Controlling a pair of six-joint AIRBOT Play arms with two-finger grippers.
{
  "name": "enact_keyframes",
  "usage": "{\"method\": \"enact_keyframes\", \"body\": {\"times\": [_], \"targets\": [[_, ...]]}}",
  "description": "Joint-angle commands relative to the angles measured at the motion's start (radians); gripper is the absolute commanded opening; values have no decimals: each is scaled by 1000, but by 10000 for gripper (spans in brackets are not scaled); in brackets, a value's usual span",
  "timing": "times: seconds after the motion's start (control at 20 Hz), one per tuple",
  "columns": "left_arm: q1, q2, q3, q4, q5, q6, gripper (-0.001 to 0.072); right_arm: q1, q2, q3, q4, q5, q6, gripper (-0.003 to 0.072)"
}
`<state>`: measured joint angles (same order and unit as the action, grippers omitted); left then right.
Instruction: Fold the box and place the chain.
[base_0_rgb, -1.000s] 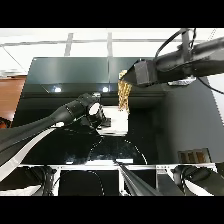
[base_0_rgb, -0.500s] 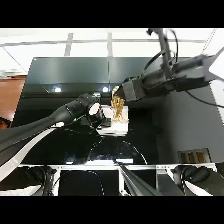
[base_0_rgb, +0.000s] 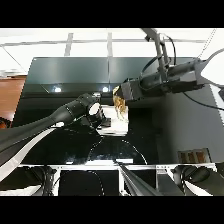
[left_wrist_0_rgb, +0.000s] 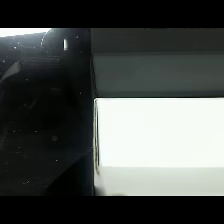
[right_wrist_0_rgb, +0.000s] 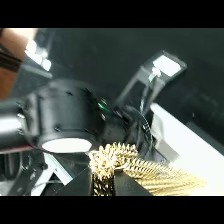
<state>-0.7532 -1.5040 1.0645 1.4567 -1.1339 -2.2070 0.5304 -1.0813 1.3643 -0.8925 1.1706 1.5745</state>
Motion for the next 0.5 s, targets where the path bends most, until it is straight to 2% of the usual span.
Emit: {"method": "enact_keyframes", "body": {"times": [0.0, 0.2, 0.45], "targets": [[0, 0, 0, 0, 0, 0, 26, -8, 1, 97, 2, 24, -1, 13], [0, 0, 0, 0, 0, 0, 26, -7, 2, 197, 6, 62, -1, 13], [0, 0, 0, 0, 0, 0, 26, -7, 5, 189, -6, 107, 0, 13]]}}
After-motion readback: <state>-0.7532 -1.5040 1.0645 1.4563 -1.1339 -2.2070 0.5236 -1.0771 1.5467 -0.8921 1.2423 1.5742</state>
